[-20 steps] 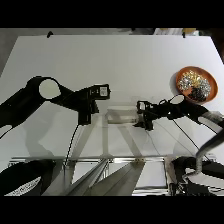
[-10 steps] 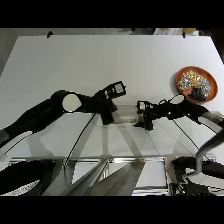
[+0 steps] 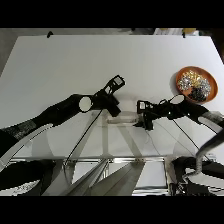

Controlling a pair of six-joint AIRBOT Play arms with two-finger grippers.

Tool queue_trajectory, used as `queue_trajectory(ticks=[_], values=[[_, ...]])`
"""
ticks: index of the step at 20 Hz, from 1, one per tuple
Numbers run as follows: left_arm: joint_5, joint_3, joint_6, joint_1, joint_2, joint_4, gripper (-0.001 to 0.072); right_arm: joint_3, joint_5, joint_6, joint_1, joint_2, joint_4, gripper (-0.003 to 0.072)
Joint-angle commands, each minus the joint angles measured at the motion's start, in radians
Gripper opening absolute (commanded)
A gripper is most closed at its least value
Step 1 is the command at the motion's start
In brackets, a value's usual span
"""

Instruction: Fold the box and place the chain.

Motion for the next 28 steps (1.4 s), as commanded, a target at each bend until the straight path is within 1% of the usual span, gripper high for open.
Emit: queue_trajectory(ticks=[1,3,7,10,11,13,14,15,17,18,20,22,25,28], values=[[-0.037,0.0,-0.02,-0.001,-0.01,0.005,0.0001,0.001,0.0,-0.001,0.0,0.0,-0.001,0.0397],[-0.091,0.0,-0.02,-0.001,0.024,0.043,0.0001,0.001,0.0,-0.001,0.0,0.0,-0.001,0.0397],[-0.211,0.0,-0.064,-0.001,0.164,0.205,0.0001,0.001,0.0,-0.001,0.0,0.0,-0.001,0.0397],[-0.368,0.0,-0.06,-0.001,0.252,0.343,0.0004,0.001,0.0,-0.001,0.0,0.0,-0.001,0.0397],[-0.427,0.0,-0.042,-0.001,0.263,0.377,0.0004,0.001,0.0,-0.001,0.0,0.0,-0.001,0.0397],[-0.542,-0.005,0.086,-0.001,0.257,0.395,0.0004,0.001,0.0,-0.001,0.0,0.0,-0.001,0.0397],[-0.558,-0.019,0.159,-0.001,0.254,0.39,0.0004,0.001,0.0,-0.001,0.0,0.0,-0.001,0.0397],[-0.545,-0.038,0.218,0.0,0.254,0.383,0.0005,0.001,0.0,-0.001,0.0,0.0,-0.001,0.0397],[-0.478,-0.089,0.336,0.013,0.254,0.344,0.0012,0.001,0.0,-0.001,0.0,0.0,-0.001,0.0397],[-0.438,-0.116,0.409,0.025,0.254,0.307,0.0051,0.001,0.001,-0.001,0.0,0.0,0.0,0.0397],[-0.384,-0.153,0.548,0.055,0.254,0.227,0.0162,0.001,0.001,-0.001,0.0,0.0,-0.001,0.0397],[-0.357,-0.167,0.634,0.087,0.243,0.182,0.0212,0.001,0.0,-0.001,0.0,0.0,-0.001,0.0397],[-0.345,-0.167,0.71,0.111,0.193,0.129,0.0213,0.001,0.001,-0.001,0.0,0.0,-0.001,0.0397],[-0.309,-0.167,0.815,0.111,0.128,0.035,0.0213,0.001,0.0,-0.001,0.0,0.0,-0.001,0.0397]])
